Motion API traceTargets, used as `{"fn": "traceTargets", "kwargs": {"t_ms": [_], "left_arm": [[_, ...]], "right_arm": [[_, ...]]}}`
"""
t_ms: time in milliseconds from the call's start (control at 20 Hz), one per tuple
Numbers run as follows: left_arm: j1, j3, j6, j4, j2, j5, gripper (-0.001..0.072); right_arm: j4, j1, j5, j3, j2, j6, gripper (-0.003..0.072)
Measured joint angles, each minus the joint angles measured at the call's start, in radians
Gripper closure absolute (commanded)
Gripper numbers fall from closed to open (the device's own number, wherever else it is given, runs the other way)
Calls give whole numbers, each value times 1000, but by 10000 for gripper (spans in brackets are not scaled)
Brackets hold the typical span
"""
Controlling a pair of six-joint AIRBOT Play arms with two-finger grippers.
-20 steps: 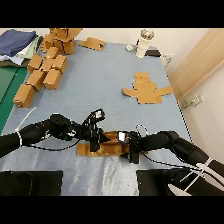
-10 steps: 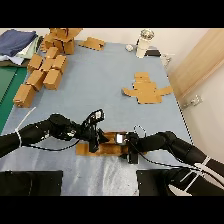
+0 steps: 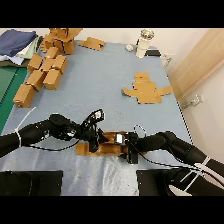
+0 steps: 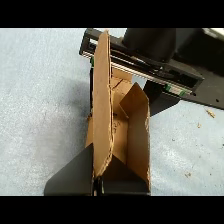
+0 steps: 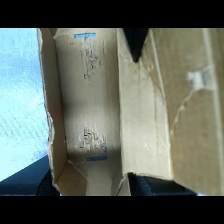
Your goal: Fold the box.
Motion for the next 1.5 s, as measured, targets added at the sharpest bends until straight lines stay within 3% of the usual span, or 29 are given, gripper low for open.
{"fn": "traceTargets", "kwargs": {"t_ms": [150, 200, 250, 600, 700, 800, 1000, 1150, 1300, 1500], "left_arm": [[0, 0, -20, 2, 0, 2, 691], [2, 0, -31, 8, 0, 3, 467], [4, 0, -46, 14, 0, 14, 295], [84, 2, -236, 156, 69, -2, 291], [121, 2, -360, 278, 132, -22, 302], [153, 2, -529, 409, 201, -79, 693], [156, 1, -928, 562, 292, -283, 698], [99, -5, -1197, 559, 311, -348, 697], [38, -6, -1300, 456, 291, -296, 697], [7, -7, -1260, 303, 227, -127, 697]], "right_arm": [[0, 0, 1, 0, 0, 0, 197], [-1, 0, 2, 0, 0, -1, 197], [0, 1, 14, 0, -1, -8, 197], [2, 1, 17, 1, -1, -2, 198], [2, 1, 13, 1, -1, -1, 197], [2, 1, 11, 1, -1, -1, 197], [2, 1, 7, 1, -1, -1, 198], [2, 1, 6, 1, -1, 0, 197], [2, 1, 6, 1, -1, 0, 197], [2, 1, 5, 1, -1, 0, 197]]}}
